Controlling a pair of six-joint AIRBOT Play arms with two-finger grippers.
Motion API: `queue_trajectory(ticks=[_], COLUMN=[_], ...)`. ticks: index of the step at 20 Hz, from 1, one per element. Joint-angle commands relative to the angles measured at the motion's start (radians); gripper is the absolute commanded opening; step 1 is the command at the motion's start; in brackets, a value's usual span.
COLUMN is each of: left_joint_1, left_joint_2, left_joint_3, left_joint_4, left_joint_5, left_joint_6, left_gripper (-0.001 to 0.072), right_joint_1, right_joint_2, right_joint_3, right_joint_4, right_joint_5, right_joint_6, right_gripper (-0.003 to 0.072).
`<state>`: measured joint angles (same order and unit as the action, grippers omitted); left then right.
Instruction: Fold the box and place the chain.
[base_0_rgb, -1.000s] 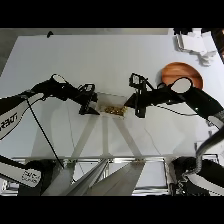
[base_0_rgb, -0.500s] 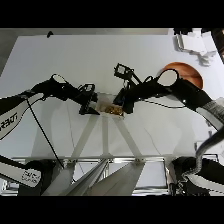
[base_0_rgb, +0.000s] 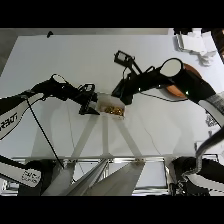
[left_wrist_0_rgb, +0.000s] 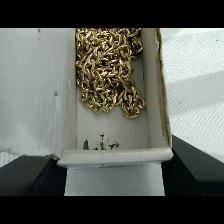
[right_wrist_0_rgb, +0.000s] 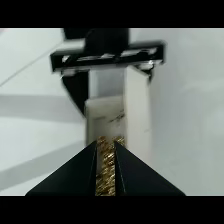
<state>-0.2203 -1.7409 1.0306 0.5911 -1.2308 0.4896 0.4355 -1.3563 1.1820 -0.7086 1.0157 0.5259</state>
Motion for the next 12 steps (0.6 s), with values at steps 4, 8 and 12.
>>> queue_trajectory(ticks=[4, 8, 12], left_joint_1=[0.0, 0.0, 0.0], left_joint_2=[0.0, 0.0, 0.0], left_joint_3=[0.0, 0.0, 0.0], left_joint_4=[0.0, 0.0, 0.0], left_joint_5=[0.0, 0.0, 0.0], left_joint_6=[0.0, 0.0, 0.0], left_gripper=[0.0159, 0.0159, 0.0159], right_joint_1=[-0.083, -0.073, -0.029], right_joint_2=[-0.227, -0.346, -0.347], right_joint_3=[0.141, 0.141, 0.139], right_joint_4=[0.029, 0.126, 0.116], right_joint_5=[0.051, 0.299, 0.331], right_joint_6=[0.412, 0.323, 0.061], right_gripper=[0.0347, 0.0348, 0.0349])
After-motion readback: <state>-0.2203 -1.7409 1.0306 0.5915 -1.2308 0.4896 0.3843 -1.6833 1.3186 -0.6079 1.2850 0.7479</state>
